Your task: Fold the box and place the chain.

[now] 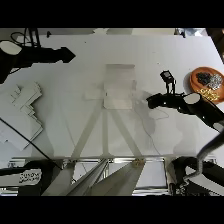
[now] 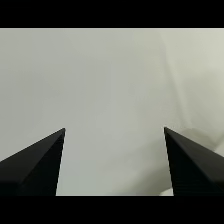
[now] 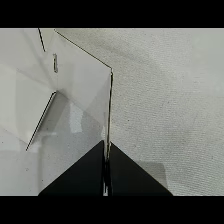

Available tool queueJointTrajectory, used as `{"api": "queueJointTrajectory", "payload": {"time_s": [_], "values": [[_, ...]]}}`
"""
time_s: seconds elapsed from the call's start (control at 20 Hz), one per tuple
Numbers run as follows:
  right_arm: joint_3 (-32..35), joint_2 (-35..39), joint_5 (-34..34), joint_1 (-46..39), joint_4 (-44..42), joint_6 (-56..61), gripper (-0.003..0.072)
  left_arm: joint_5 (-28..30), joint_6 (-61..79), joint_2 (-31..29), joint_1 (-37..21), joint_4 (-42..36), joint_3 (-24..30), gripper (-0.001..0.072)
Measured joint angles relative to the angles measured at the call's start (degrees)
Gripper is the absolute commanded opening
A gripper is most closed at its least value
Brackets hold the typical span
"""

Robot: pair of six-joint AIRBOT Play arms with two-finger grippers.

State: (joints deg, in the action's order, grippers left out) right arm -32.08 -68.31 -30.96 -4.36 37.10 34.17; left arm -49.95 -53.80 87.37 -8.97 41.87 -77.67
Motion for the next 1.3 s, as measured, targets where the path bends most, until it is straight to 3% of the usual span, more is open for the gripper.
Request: {"api": "queueJointTrajectory", "payload": {"time_s": [0.2, 0.45, 0.75, 1.1, 1.15, 1.3], "values": [[0.0, 0.0, 0.0, 0.0, 0.0, 0.0, 0.0010, -11.2, 11.8, 9.8, 3.2, -6.6, -10.4, 0.0699], [0.0, 0.0, 0.0, 0.0, 0.0, 0.0, 0.0010, -20.5, 22.3, 17.7, 9.2, -8.6, -15.8, 0.0699], [0.0, 0.0, 0.0, 0.0, 0.0, 0.0, 0.0010, -24.5, 26.1, 21.0, 13.5, -5.1, -17.0, 0.0698], [0.0, 0.0, 0.0, 0.0, 0.0, 0.0, 0.0010, -24.6, 26.7, 22.7, 16.2, -4.1, -17.2, 0.0694], [0.0, 0.0, 0.0, 0.0, 0.0, 0.0, 0.0010, -24.5, 26.7, 23.0, 16.5, -4.0, -17.2, 0.0678], [0.0, 0.0, 0.0, 0.0, 0.0, 0.0, 0.0010, -24.5, 26.8, 24.0, 17.2, -3.9, -17.2, 0.0491]]}}
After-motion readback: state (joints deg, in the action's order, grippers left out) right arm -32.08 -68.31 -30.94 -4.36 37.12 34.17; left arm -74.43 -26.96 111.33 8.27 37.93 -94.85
